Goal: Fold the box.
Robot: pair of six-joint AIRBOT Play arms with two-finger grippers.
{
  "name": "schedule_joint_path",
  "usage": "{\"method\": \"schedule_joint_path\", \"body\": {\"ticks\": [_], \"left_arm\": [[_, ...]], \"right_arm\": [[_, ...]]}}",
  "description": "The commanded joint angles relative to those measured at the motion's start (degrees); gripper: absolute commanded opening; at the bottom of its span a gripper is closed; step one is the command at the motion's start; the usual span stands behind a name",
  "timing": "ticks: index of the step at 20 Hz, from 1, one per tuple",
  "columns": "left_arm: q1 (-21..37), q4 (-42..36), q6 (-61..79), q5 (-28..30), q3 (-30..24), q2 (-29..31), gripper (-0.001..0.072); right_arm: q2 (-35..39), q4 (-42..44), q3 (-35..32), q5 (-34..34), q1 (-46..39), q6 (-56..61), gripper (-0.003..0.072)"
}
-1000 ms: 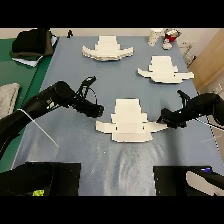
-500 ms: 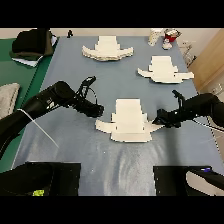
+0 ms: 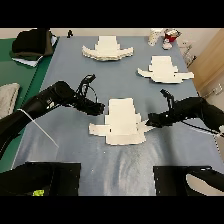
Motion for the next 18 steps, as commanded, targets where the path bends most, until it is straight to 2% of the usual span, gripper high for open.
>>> {"method": "schedule_joint_path", "body": {"ticks": [1,5,8,10,11,16,18], "left_arm": [[0.07,-0.09,0.02,0.50,-0.02,-0.04,0.0013],[0.07,0.09,0.94,1.09,-0.02,-0.07,0.0013],[0.09,0.17,1.81,3.67,-0.02,-0.07,0.0019],[0.15,0.22,3.26,4.48,-0.02,-0.07,0.0562],[0.50,0.20,3.23,4.66,-0.02,-0.07,0.0592],[4.37,-0.68,3.54,3.69,0.00,-2.49,0.0575],[6.78,-5.90,9.62,0.76,0.04,-5.84,0.0575]], "right_arm": [[3.50,0.24,-4.17,2.60,4.90,-1.38,0.0003],[14.60,0.35,-11.78,11.04,8.31,2.93,0.0003],[19.50,-0.48,-13.14,14.36,8.37,3.02,0.0003],[19.39,-0.63,-13.14,14.25,8.37,2.89,0.0004],[18.99,-0.72,-13.14,14.29,8.37,2.91,0.0003],[18.12,-0.79,-13.16,14.51,9.46,2.45,0.0003],[18.12,-0.81,-13.16,14.51,9.46,2.45,0.0003]]}}
